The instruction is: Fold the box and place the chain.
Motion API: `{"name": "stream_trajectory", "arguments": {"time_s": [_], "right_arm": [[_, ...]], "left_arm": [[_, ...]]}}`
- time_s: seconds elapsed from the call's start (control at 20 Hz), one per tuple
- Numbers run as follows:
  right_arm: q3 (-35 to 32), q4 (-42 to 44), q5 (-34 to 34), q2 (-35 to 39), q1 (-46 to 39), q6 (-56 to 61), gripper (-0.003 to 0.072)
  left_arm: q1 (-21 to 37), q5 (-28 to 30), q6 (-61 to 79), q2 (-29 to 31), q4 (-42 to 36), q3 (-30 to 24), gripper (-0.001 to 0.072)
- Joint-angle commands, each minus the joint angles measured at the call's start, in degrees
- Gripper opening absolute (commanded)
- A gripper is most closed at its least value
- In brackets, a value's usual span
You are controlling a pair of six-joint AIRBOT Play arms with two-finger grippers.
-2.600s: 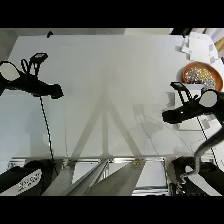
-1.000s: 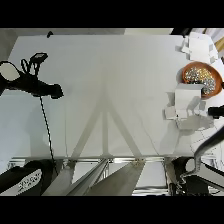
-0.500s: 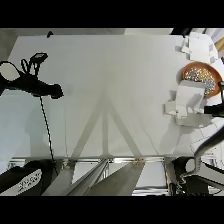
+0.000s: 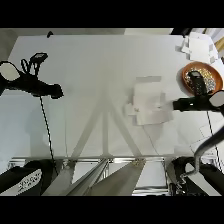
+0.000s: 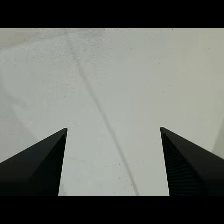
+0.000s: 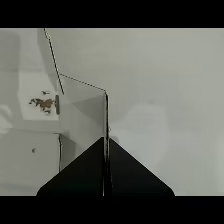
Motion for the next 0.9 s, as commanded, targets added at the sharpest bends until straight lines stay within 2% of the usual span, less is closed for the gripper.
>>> {"name": "stream_trajectory", "arguments": {"time_s": [0.0,0.3,0.55,0.65,0.85], "right_arm": [[-5.3,6.7,-0.8,6.8,12.3,4.1,0.0016],[-8.3,5.1,-6.5,8.2,27.3,14.6,0.0017],[-8.3,5.1,-7.4,8.2,30.8,15.6,0.0017],[-8.3,5.1,-7.4,8.2,30.8,15.6,0.0018],[-8.3,5.2,-7.3,8.2,30.8,15.6,0.0018]], "left_arm": [[0.0,0.0,0.0,0.0,0.0,0.0,0.0637],[0.0,0.1,0.9,0.0,0.1,0.0,0.0637],[0.0,2.1,0.5,0.0,-0.5,0.0,0.0637],[0.0,2.7,1.0,0.0,-3.9,0.0,0.0637],[0.0,3.4,8.1,-0.3,-15.8,0.0,0.0637]]}}
